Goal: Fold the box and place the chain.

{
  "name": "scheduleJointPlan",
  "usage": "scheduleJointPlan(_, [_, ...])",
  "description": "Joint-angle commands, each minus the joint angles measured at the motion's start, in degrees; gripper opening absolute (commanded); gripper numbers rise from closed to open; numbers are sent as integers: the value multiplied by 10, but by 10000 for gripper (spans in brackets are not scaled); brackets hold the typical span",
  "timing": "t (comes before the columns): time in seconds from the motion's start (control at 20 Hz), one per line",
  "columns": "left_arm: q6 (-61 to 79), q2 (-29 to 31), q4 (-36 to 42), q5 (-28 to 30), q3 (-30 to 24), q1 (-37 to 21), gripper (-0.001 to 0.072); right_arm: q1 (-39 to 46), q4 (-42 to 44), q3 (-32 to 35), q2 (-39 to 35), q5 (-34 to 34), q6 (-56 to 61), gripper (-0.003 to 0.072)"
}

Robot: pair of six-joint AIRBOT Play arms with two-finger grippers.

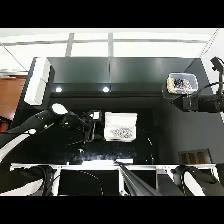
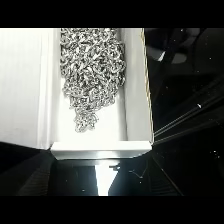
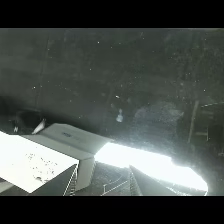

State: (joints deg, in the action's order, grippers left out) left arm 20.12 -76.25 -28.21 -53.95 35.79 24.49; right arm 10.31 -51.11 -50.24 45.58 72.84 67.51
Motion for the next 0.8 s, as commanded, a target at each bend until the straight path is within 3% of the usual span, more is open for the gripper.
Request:
scheduleJointPlan(0.0, [-3, 0, 2, 5, 0, 4, 709, 0, 0, 0, 0, 0, 0, 391])
scheduleJointPlan(0.45, [-15, -1, 12, 30, 0, 26, 703, 0, 0, 0, 0, 0, 0, 390])
scheduleJointPlan(0.55, [-15, -1, 12, 30, 0, 26, 616, 0, -2, 0, 0, -1, 0, 391])
scheduleJointPlan(0.6, [-15, -1, 12, 30, 0, 26, 484, 0, -2, 0, 0, -3, 0, 391])
scheduleJointPlan(0.65, [-15, -1, 12, 30, 0, 26, 425, 0, -1, 0, 0, -7, -1, 392])
scheduleJointPlan(0.7, [-15, -1, 12, 30, 0, 26, 422, -5, -2, 0, 0, -16, 0, 415])
scheduleJointPlan(0.75, [-15, -1, 12, 30, 0, 26, 422, -15, -2, 0, 0, -23, -3, 694])
